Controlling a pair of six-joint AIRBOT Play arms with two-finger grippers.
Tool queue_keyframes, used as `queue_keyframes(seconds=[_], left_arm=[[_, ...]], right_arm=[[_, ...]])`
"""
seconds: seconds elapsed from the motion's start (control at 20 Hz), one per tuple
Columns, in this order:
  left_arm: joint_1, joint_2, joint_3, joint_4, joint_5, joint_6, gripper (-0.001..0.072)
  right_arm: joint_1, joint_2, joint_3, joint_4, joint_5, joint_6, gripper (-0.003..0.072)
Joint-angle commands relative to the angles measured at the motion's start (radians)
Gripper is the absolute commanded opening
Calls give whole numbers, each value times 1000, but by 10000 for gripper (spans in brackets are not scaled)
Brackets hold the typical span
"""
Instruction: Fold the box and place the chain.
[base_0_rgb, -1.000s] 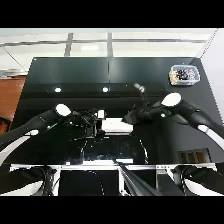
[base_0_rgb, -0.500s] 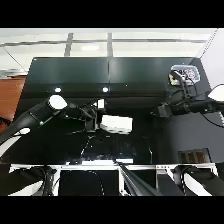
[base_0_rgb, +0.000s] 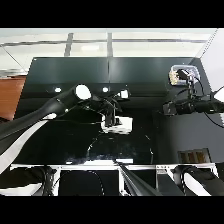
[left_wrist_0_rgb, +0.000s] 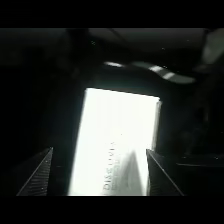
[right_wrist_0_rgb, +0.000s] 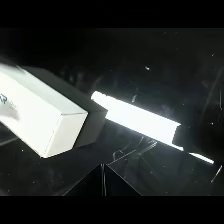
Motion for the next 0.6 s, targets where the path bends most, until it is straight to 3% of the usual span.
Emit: queue_keyframes(seconds=[0.0,0.3,0.55], left_arm=[[-12,-62,48,65,-127,-85,720],[-13,-61,58,78,-179,-85,720],[-65,-61,68,261,-170,-122,720]], right_arm=[[-1,1,-1,-6,-18,-3,18],[-1,1,-1,-7,-44,-3,18],[-1,1,-1,-7,-61,-2,18]])
